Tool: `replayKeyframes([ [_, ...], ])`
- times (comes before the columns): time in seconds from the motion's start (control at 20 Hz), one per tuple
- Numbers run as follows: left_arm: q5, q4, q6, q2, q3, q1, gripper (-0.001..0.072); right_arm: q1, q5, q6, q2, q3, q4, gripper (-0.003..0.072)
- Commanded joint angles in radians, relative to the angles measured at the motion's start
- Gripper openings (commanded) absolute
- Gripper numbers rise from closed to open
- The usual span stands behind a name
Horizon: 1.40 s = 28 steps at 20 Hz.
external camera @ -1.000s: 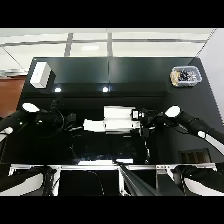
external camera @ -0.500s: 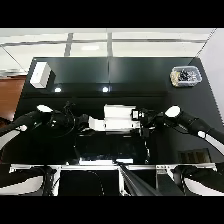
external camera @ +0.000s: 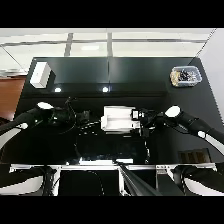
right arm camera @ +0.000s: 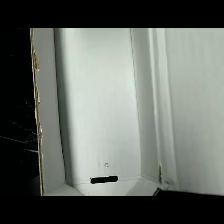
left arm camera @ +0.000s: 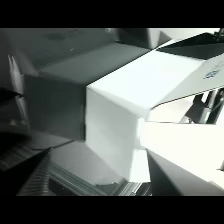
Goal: Fold the box and place the chain.
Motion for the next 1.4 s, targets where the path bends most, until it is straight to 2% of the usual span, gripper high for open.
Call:
replayKeyframes([
  [0.0, -0.037, -0.003, 0.005, 0.000, 0.028, -0.011, 0.0577, 0.001, 0.000, 0.000, -0.001, 0.000, 0.000, 0.0412],
  [0.25, -0.042, 0.019, -0.061, 0.000, 0.095, -0.092, 0.0561, 0.001, 0.000, 0.000, -0.001, 0.000, 0.000, 0.0412],
  [0.3, -0.042, 0.053, -0.108, 0.000, 0.119, -0.114, 0.0560, 0.001, 0.000, 0.000, -0.001, 0.000, 0.000, 0.0412],
  [0.4, -0.045, 0.175, -0.246, 0.000, 0.173, -0.155, 0.0486, 0.001, 0.000, 0.000, -0.001, 0.000, 0.000, 0.0412],
  [0.5, -0.052, 0.269, -0.332, 0.000, 0.229, -0.189, 0.0486, 0.001, 0.000, 0.000, -0.001, 0.000, 0.000, 0.0412],
  [0.75, -0.050, 0.398, -0.483, 0.000, 0.327, -0.251, 0.0486, 0.001, 0.000, 0.000, -0.001, 0.000, 0.000, 0.0412],
  [1.0, -0.024, 0.450, -0.592, 0.000, 0.338, -0.310, 0.0486, 0.001, 0.000, 0.000, -0.001, 0.000, 0.000, 0.0412],
  [1.35, 0.088, 0.647, -0.809, 0.000, 0.338, -0.410, 0.0486, 0.001, 0.000, 0.000, -0.001, 0.000, 0.000, 0.0412],
])
